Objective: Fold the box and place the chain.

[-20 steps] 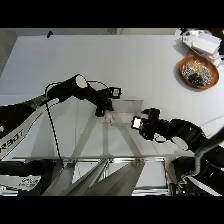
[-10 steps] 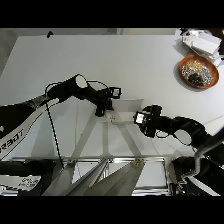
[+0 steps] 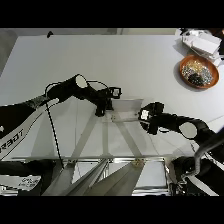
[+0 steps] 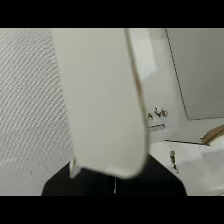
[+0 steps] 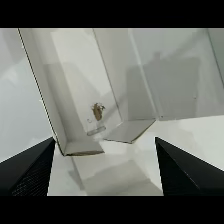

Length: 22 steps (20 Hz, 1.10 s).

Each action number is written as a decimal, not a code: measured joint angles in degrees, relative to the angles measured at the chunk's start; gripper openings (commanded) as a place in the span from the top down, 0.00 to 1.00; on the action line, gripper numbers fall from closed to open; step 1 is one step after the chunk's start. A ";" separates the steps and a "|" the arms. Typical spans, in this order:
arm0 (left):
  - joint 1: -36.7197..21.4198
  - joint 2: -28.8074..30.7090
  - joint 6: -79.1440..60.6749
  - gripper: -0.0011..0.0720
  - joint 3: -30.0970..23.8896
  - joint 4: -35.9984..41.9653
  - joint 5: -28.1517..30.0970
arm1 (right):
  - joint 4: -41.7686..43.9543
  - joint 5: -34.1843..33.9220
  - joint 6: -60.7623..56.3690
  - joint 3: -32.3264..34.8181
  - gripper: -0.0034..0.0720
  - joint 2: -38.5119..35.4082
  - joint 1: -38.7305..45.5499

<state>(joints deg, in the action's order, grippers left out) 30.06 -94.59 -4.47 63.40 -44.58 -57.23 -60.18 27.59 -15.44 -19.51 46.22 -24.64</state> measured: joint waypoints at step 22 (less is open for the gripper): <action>0.00 0.00 0.00 0.97 0.00 -0.02 0.00 | 18.86 2.47 24.94 0.00 0.05 6.40 7.13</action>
<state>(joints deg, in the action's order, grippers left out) 30.06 -94.59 -4.47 63.40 -44.60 -57.23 -41.32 30.06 9.50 -19.51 52.62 -17.52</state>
